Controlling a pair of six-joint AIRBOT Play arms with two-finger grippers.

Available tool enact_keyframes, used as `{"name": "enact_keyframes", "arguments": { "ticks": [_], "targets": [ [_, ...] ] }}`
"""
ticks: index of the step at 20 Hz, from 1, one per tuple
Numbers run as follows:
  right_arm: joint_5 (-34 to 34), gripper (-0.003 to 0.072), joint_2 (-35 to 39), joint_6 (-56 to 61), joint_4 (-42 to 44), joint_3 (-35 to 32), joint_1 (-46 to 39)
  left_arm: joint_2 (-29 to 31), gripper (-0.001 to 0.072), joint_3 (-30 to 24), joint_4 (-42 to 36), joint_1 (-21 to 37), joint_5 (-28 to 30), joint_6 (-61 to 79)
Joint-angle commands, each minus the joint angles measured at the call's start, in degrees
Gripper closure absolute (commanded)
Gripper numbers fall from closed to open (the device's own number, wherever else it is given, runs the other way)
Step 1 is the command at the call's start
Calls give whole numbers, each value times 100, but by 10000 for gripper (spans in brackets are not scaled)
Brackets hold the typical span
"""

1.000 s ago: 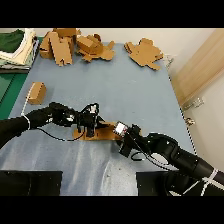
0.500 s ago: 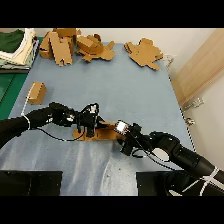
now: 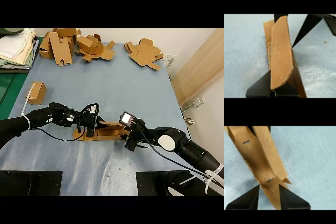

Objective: Fold the box.

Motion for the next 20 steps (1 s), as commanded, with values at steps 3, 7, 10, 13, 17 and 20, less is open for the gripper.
{"name": "enact_keyframes", "arguments": {
  "ticks": [3,7,10,13,17,20],
  "targets": [
    [535,299,-184,-1248,1113,166,-662,-2,696,-4,0,-2,-2,4],
    [734,298,-638,-1722,1681,205,-643,-2,696,-4,0,-2,-9,2],
    [721,299,-310,-1578,1631,413,-651,-2,696,-4,0,-2,-9,2],
    [686,299,-44,-1495,2282,485,-654,-2,696,-4,-2,-2,-9,2],
    [876,297,37,-1641,2328,544,-605,-2,696,-4,-2,-2,-11,2],
    [1567,212,483,-1888,1930,483,-608,-2,696,-4,-2,-2,-11,0]
  ]
}}
